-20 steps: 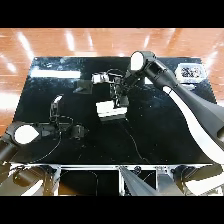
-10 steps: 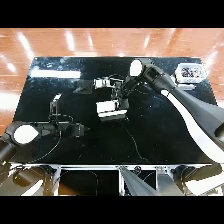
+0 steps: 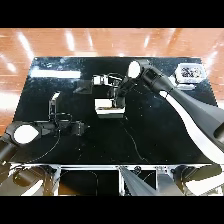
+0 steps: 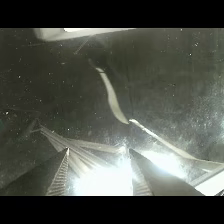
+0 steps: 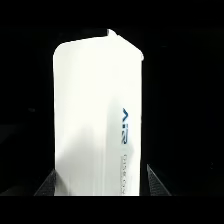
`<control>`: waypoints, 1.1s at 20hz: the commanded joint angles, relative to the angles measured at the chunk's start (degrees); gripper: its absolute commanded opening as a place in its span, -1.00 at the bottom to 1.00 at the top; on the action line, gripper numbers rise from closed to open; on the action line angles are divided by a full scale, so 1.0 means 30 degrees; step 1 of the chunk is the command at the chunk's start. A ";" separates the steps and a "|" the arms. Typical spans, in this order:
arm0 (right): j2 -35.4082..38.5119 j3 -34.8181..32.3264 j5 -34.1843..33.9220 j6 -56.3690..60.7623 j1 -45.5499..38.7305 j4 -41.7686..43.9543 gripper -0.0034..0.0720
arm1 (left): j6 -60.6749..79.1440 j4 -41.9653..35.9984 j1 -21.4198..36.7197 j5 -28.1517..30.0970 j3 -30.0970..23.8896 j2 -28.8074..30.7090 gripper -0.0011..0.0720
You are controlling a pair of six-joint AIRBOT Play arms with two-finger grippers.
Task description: Fold the box and place the chain.
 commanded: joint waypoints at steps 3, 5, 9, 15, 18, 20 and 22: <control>-0.0007 -0.0007 -0.0772 0.3424 0.0685 -0.1188 0.97 | 0.0000 0.0007 0.0007 0.0189 0.0015 -0.0015 0.37; 0.0015 0.0000 -0.0386 0.3322 0.0765 -0.1020 0.97 | 0.0000 -0.0007 0.0007 0.0182 0.0015 -0.0007 0.37; 0.0335 0.0670 0.1042 0.2412 0.0758 -0.0605 0.97 | 0.0000 -0.0219 0.0007 0.0160 0.0015 -0.0007 0.37; 0.0466 0.1800 0.1938 0.2441 0.0743 0.0095 0.97 | 0.0000 -0.0379 0.0007 0.0168 0.0015 -0.0007 0.37; 0.0466 0.1800 0.2091 0.2441 0.0641 0.0328 0.96 | 0.0000 -0.0372 0.0007 0.0182 0.0015 -0.0007 0.37; 0.0415 0.1800 0.1967 0.2441 0.0386 0.0321 0.95 | 0.0000 -0.0393 0.0007 0.0182 0.0015 -0.0007 0.37; 0.0299 0.1800 0.1472 0.2426 0.0029 0.0321 0.95 | 0.0000 -0.0423 0.0007 0.0197 0.0015 -0.0007 0.37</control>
